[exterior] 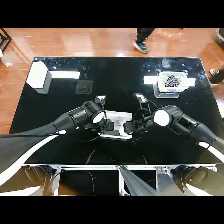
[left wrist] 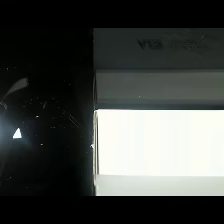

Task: Fold the box and place the chain.

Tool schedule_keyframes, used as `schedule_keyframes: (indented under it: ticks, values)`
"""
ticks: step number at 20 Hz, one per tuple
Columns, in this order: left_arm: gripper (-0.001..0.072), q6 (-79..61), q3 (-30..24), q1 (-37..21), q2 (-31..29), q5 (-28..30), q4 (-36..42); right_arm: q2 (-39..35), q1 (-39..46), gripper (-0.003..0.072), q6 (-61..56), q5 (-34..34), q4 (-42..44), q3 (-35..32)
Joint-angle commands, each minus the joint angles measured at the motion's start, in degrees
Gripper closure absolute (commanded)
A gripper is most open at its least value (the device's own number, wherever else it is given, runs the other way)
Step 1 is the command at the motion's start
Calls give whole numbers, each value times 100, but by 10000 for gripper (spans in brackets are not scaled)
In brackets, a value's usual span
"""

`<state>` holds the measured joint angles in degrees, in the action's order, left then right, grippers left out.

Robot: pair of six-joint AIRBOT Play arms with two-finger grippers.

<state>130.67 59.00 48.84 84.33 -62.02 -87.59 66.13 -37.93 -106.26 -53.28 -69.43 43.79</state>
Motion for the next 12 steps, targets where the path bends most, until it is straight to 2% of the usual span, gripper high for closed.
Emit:
schedule_keyframes:
  ticks: [1, 5, 12]
  values:
    - [686, -13, 0, -4, 2, 4, -24, 205, -470, 311, -1187, -308, -1034, 396]
    - [686, -22, 0, -4, 2, 7, -24, 599, -750, 320, -1847, -837, -1582, 824]
    - [686, -44, 0, -4, 2, 35, -24, 820, -802, 318, -2398, -951, -1655, 925]
